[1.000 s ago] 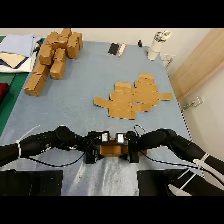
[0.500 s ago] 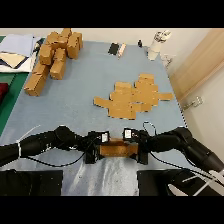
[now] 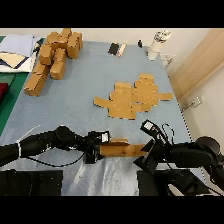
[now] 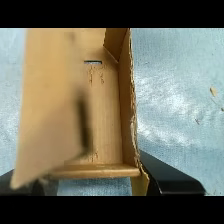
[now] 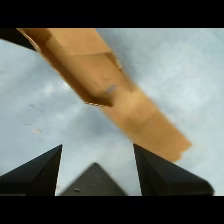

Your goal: Fold the box.

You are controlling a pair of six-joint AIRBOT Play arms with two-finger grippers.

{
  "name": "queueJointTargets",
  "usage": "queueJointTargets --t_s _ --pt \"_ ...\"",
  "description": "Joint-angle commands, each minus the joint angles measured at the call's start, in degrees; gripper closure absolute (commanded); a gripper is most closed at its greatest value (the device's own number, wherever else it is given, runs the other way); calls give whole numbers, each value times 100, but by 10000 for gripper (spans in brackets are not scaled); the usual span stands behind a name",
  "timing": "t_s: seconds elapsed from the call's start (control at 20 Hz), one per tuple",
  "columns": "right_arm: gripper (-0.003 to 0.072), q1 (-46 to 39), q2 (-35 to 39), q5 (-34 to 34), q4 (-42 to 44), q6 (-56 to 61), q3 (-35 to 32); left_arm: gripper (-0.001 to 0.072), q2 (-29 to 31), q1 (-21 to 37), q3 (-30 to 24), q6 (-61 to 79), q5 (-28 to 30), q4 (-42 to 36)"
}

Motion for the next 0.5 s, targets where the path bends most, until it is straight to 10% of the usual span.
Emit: queueJointTargets --t_s 0.0,0.2,0.45 --pt "-10 9 186 -44 1333 1121 -81 234 -4 2 2 -2 0 0" --pt "4 7 87 728 1412 2111 -153 234 -4 2 2 -2 0 0" --pt "684 9 -623 1469 1659 2223 -146 234 -4 2 2 -2 0 0"
